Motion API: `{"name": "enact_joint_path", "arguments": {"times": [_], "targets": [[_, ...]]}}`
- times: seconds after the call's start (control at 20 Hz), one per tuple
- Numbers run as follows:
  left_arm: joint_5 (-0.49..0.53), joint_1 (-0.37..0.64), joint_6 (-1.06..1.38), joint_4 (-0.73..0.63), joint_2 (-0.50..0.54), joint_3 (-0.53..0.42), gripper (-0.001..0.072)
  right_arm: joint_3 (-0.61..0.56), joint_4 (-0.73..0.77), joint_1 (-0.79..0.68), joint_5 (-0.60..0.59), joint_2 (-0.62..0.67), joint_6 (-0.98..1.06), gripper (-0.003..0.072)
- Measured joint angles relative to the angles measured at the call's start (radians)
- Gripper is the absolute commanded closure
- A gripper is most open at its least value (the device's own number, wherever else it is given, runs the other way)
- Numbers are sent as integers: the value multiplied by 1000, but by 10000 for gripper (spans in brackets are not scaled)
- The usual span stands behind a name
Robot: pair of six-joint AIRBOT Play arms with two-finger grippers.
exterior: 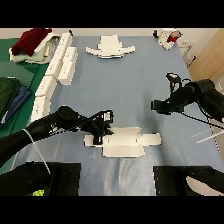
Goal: Fold the box.
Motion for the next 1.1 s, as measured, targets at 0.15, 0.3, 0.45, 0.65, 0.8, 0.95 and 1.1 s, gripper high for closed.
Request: {"name": "enact_joint_path", "arguments": {"times": [0.15,0.3,0.45,0.65,0.8,0.95,1.1], "targets": [[4,2,0,-1,0,0,696,-2,32,3,-95,31,-6,682],[6,2,0,-1,0,0,696,-35,64,59,-224,123,-15,683],[8,2,0,-1,0,0,696,-123,110,203,-283,251,5,683],[8,2,0,-1,0,0,696,-262,172,529,-195,364,-100,291],[8,2,0,-1,0,0,696,-311,137,745,-44,351,-248,115],[8,2,0,-1,0,0,696,-330,22,859,56,286,-316,115],[8,2,0,-1,0,0,696,-337,-71,903,109,228,-341,115]]}}
